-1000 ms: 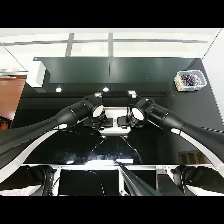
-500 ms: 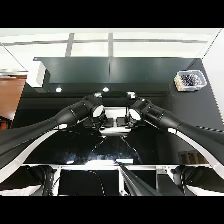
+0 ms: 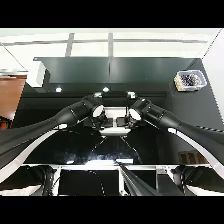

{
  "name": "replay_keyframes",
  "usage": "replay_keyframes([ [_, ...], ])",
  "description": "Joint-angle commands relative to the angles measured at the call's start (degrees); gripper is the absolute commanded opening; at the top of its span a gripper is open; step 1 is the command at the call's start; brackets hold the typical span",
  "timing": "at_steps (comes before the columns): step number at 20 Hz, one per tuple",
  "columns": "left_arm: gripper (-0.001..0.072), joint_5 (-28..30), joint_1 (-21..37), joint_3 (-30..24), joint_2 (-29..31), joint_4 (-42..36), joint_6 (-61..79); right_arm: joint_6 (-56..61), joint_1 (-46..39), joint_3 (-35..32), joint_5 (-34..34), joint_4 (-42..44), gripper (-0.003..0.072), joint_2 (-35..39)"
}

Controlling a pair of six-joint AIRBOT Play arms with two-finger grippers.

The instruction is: Fold the box and place the chain.

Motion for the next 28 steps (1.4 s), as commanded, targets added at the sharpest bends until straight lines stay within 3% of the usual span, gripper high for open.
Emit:
replay_keyframes([
  [1,0.0029,0.0,0.02,0.02,-0.02,0.09,0.13,0.09,0.07,0.07,0.0,-0.02,0.0018,-0.02],
  [5,0.0029,0.0,0.02,0.02,-0.02,0.09,0.13,0.07,-0.11,0.07,0.04,0.0,0.0028,0.0],
  [6,0.0029,0.0,0.02,0.02,-0.02,0.09,0.13,0.04,-0.2,0.13,0.35,0.0,0.0222,0.09],
  [7,0.0029,0.0,0.02,0.02,-0.02,0.09,0.13,0.04,-0.35,0.15,0.66,0.11,0.0357,0.28],
  [8,0.0029,-0.07,0.02,0.02,-0.02,0.09,0.13,-0.24,-0.42,0.15,1.03,0.68,0.0377,0.7],
  [12,0.0029,-0.04,0.02,0.02,-0.02,0.09,0.13,-4.37,-0.5,0.15,4.85,1.07,0.0377,5.75],
  [16,0.0029,-0.02,0.02,0.02,-0.02,0.11,0.13,-7.41,-0.5,0.15,10.4,-4.26,0.0377,18.21],
  [19,0.0029,0.0,0.02,0.02,-0.02,0.11,0.13,-7.96,-0.63,0.09,15.19,-23.78,0.0376,28.59],
  [21,0.0029,0.0,0.02,0.02,-0.02,0.13,0.13,-8.0,-3.61,-0.33,15.82,-37.99,0.0376,31.5],
  [23,0.0029,0.0,0.02,0.02,-0.02,0.13,0.13,-8.0,-11.47,-2.27,9.68,-45.24,0.0377,31.45],
  [26,0.0029,-0.02,0.02,0.02,-0.02,0.13,0.13,-3.37,-29.18,-7.19,-9.53,-43.04,0.0378,29.11],
  [28,0.0029,-0.02,0.02,0.02,-0.02,0.13,0.13,-1.07,-40.5,-7.26,-18.25,-37.24,0.0715,23.21],
])
